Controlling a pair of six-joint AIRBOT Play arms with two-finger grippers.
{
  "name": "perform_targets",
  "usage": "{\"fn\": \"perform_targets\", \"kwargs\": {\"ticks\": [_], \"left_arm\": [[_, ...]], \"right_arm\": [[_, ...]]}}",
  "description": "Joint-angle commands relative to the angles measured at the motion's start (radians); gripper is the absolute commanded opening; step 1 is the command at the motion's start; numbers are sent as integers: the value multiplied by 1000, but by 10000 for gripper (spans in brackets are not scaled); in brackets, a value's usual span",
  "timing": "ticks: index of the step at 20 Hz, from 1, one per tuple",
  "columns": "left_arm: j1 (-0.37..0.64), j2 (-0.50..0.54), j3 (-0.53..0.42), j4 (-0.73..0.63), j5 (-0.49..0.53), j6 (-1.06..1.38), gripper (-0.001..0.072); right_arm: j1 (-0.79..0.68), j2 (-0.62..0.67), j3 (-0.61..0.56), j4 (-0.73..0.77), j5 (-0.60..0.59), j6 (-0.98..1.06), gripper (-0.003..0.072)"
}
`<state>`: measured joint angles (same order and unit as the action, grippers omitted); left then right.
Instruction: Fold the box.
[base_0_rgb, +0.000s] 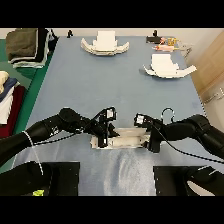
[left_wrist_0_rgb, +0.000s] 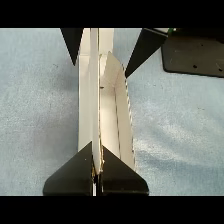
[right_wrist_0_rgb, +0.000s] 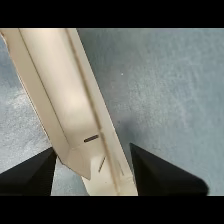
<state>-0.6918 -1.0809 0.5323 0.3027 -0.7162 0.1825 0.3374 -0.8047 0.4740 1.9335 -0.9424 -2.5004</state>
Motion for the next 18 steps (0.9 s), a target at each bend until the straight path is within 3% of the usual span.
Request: {"fn": "perform_targets", "kwargs": {"ticks": [1, 8, 18], "left_arm": [[0, -1, 1, 0, 0, 0, 14], [0, -1, 1, 0, 1, 0, 14], [0, -1, 1, 0, 0, 0, 14]], "right_arm": [[-87, -72, 1, 142, -34, -206, 720], [-87, -77, 2, 79, -34, -168, 718], [-80, -81, 0, 122, -42, -199, 714]]}}
